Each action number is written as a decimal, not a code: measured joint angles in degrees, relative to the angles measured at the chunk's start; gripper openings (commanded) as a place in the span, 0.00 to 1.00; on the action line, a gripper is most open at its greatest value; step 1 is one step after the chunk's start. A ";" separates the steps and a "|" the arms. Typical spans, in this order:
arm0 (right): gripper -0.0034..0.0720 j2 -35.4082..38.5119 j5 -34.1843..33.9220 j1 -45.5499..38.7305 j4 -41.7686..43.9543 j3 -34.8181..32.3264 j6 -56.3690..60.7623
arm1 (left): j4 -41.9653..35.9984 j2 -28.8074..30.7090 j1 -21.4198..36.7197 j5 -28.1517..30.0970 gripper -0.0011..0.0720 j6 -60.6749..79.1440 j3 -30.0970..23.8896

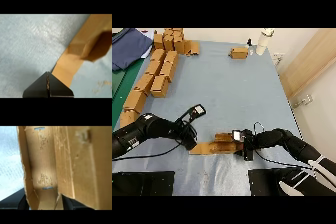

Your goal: Fold the box.

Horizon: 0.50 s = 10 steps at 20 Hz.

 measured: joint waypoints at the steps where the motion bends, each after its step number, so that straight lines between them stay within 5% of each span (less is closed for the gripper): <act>1: 0.70 0.00 0.00 0.00 -0.09 0.00 0.00 | 0.96 0.96 -1.01 -1.44 0.18 2.45 -0.17; 2: 0.70 0.00 0.00 0.00 -0.11 0.00 0.00 | 1.66 1.62 -2.08 -2.32 0.76 4.52 -0.39; 3: 0.70 0.00 0.00 0.00 -0.15 0.00 0.00 | 2.10 2.05 -3.37 -2.82 0.95 6.25 -0.52; 10: 0.70 0.00 0.00 0.00 -0.35 0.00 0.00 | -1.75 -0.22 -9.42 1.03 0.95 14.93 -0.94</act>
